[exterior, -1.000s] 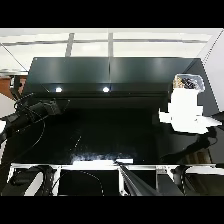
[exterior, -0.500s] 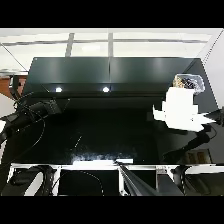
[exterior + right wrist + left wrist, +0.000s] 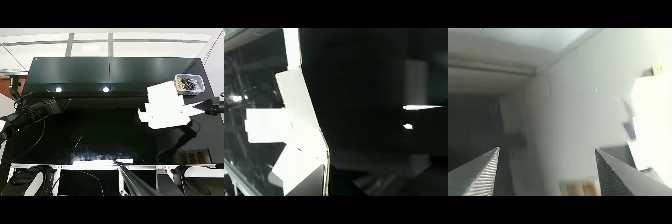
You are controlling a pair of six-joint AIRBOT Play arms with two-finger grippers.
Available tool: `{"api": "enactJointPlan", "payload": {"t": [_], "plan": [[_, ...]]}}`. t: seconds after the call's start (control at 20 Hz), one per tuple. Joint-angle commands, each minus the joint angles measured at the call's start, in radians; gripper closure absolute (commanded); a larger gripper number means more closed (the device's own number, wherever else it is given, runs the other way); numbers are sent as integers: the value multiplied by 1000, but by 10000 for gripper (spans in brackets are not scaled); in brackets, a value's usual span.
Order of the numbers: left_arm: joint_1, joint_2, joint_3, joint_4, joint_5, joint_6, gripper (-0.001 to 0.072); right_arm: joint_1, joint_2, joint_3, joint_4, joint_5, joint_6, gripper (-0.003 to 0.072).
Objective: Fold the box and place the chain.
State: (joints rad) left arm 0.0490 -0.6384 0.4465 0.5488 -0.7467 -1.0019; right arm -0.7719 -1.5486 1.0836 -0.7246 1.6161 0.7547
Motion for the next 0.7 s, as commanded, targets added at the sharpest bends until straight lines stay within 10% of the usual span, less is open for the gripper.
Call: {"api": "enactJointPlan", "payload": {"t": [0.0, 0.65], "plan": [[-25, -33, 0, 56, -71, 0, 22, 160, 128, -148, 184, -159, 4, 646], [-258, -207, 1, -32, 9, 18, 21, 1038, 787, -741, 279, -974, -36, 645]]}}
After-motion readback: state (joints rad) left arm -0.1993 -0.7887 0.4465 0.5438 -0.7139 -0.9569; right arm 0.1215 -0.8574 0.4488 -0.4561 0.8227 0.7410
